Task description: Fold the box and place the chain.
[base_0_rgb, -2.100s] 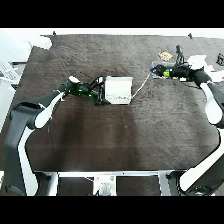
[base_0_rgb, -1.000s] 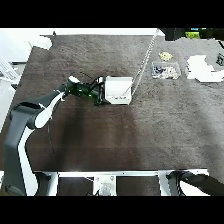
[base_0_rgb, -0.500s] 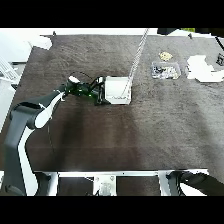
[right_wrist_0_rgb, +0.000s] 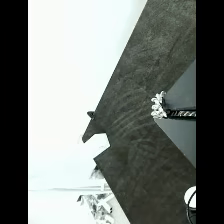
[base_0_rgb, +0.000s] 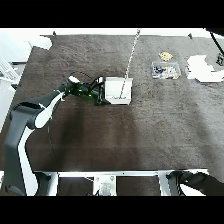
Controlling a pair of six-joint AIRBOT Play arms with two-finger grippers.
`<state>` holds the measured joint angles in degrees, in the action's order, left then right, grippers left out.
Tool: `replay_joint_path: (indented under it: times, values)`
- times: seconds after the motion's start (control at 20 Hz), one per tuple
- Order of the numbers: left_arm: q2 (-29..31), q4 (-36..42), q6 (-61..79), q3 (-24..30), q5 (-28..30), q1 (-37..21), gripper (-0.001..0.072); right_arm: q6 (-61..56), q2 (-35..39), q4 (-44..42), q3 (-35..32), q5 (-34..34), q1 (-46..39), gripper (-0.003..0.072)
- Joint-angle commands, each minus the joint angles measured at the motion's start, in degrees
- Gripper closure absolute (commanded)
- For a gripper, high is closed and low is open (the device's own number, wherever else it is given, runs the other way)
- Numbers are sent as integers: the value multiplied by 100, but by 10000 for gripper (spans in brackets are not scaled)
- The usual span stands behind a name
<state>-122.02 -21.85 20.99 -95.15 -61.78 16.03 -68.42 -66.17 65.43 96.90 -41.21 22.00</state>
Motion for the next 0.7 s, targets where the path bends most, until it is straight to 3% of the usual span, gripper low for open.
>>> replay_joint_path:
  times: [0.0,0.15,0.45,0.65]
  values:
    - [2,0,0,-2,2,-4,359,98,-37,2,0,131,9,678]
    - [2,0,0,-2,2,-4,359,157,-72,232,0,140,7,678]
    - [2,0,0,-2,0,-4,359,-704,-68,2199,2,129,4,678]
    - [2,0,0,-2,2,-4,359,-813,-68,2444,2,131,4,679]
